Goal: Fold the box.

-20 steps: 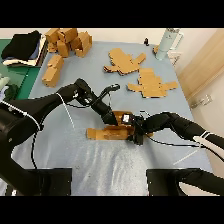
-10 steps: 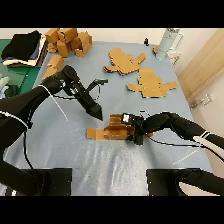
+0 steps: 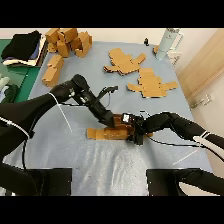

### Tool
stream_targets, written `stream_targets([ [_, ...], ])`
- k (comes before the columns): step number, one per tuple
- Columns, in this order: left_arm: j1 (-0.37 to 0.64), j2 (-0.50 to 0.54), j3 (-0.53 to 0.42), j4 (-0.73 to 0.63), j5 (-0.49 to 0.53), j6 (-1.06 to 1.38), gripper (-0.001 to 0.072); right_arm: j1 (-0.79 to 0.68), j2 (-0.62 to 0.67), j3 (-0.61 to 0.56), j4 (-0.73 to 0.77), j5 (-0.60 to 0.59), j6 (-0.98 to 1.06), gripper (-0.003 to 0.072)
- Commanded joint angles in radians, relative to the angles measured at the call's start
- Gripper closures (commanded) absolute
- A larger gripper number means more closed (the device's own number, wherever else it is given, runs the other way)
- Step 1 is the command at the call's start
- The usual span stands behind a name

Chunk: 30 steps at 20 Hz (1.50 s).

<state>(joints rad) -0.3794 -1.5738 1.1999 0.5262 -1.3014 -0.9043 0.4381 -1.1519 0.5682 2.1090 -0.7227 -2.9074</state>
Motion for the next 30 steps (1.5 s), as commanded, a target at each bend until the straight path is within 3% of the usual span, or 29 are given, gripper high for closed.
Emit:
stream_targets([
  [1, -0.035, -0.021, -0.015, -0.087, 0.344, -0.041, 0.0697, 0.000, 0.000, 0.000, 0.000, -0.001, 0.000, 0.0181],
  [2, -0.026, -0.028, -0.015, -0.060, 0.421, -0.084, 0.0697, 0.000, 0.000, 0.000, 0.000, -0.001, 0.000, 0.0181],
  [4, -0.010, -0.044, -0.015, 0.039, 0.473, -0.154, 0.0698, 0.000, 0.000, 0.000, 0.000, -0.001, 0.000, 0.0181],
  [7, -0.014, -0.088, -0.015, 0.203, 0.413, -0.272, 0.0698, 0.000, 0.000, 0.000, 0.000, -0.001, 0.000, 0.0181],
  [10, -0.040, -0.122, -0.015, 0.196, 0.383, -0.264, 0.0698, 0.000, 0.000, 0.000, 0.000, -0.001, 0.000, 0.0181],
  [16, -0.035, -0.091, -0.015, 0.185, 0.376, -0.196, 0.0700, 0.000, 0.000, 0.000, 0.000, -0.001, 0.000, 0.0181],
  [20, -0.014, 0.068, -0.045, 0.200, 0.354, -0.117, 0.0700, 0.000, 0.000, 0.000, 0.000, -0.001, 0.000, 0.0181],
  [22, -0.011, 0.179, -0.106, 0.200, 0.352, -0.086, 0.0700, 0.000, 0.000, 0.000, 0.000, -0.001, 0.000, 0.0181],
  [27, -0.044, 0.537, -0.369, 0.200, 0.401, -0.027, 0.0700, 0.000, 0.000, 0.000, 0.000, -0.001, 0.000, 0.0180],
  [30, -0.074, 0.700, -0.506, 0.210, 0.435, 0.020, 0.0695, 0.000, 0.000, 0.000, 0.000, -0.001, 0.000, 0.0180],
])
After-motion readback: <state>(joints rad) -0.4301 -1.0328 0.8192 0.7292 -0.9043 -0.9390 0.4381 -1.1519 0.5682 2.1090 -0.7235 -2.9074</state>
